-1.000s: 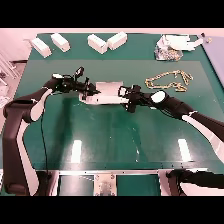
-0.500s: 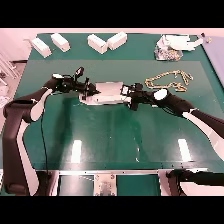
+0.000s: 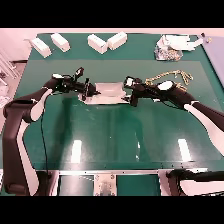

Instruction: Fold the box and place the chain.

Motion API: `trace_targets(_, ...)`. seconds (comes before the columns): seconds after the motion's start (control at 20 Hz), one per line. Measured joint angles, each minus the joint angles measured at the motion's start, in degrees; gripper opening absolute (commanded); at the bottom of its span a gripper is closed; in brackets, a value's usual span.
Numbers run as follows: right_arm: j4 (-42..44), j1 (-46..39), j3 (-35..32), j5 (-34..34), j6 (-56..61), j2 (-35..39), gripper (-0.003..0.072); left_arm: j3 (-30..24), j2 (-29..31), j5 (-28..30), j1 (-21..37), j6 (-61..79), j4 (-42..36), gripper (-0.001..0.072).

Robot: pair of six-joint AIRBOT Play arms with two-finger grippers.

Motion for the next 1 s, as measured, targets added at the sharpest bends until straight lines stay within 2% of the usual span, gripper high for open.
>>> trace_targets(1.0, 3.2, -3.9, 9.9, 15.4, -9.6, -12.5, 0.0639, 0.0, 0.0, -0.5, 0.0, 0.0, 0.0, 0.0021)
